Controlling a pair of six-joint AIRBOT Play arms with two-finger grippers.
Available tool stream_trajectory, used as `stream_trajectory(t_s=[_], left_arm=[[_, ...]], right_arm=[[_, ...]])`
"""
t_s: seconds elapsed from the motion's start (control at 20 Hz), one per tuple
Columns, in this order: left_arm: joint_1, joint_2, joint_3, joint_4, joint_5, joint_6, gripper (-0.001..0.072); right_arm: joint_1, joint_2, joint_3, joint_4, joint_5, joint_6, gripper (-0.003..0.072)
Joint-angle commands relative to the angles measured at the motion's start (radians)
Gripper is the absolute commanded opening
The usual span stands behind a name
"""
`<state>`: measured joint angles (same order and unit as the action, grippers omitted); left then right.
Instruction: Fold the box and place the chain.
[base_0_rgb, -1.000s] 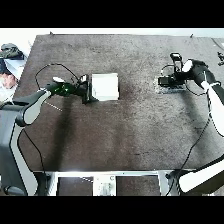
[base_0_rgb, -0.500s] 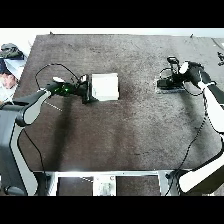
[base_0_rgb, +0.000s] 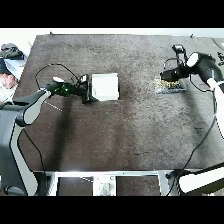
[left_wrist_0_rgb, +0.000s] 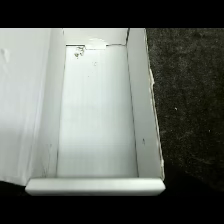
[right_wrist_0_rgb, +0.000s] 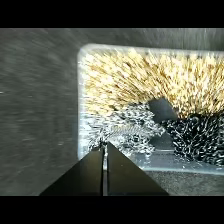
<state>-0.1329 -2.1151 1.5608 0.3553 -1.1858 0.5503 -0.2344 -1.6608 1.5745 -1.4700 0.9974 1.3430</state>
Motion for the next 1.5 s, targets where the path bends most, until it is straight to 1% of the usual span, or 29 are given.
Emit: stream_trajectory(t_s=[0.0, 0.35, 0.5, 0.65, 0.75, 1.0, 1.25, 1.45], left_arm=[[0.001, 0.0, 0.001, 0.0, 0.0, 0.0, 0.0276], [0.001, 0.0, 0.001, 0.0, 0.0, 0.0, 0.0276], [0.001, 0.0, 0.001, 0.0, 0.0, 0.0, 0.0276], [0.001, 0.0, 0.0, 0.0, 0.0, 0.0, 0.0276], [0.001, 0.0, 0.001, 0.0, 0.0, 0.0, 0.0276], [0.001, 0.0, 0.001, 0.0, 0.0, 0.0, 0.0276], [0.001, 0.0, 0.001, 0.0, 0.0, 0.0, 0.0276], [0.001, 0.0, 0.001, 0.0, 0.0, 0.0, 0.0276]], right_arm=[[0.039, 0.133, 0.002, 0.001, 0.005, -0.016, -0.0011], [0.156, 0.442, 0.002, 0.001, -0.11, -0.016, -0.0012], [0.237, 0.531, 0.002, 0.002, -0.21, -0.016, -0.0011], [0.333, 0.574, 0.002, 0.002, -0.335, -0.016, -0.0012], [0.4, 0.57, 0.002, 0.002, -0.384, -0.016, -0.0011], [0.522, 0.501, 0.001, 0.002, -0.391, -0.016, -0.0012], [0.61, 0.35, 0.001, 0.02, -0.37, -0.016, -0.0011], [0.639, 0.228, 0.001, 0.039, -0.335, -0.016, -0.0011]])
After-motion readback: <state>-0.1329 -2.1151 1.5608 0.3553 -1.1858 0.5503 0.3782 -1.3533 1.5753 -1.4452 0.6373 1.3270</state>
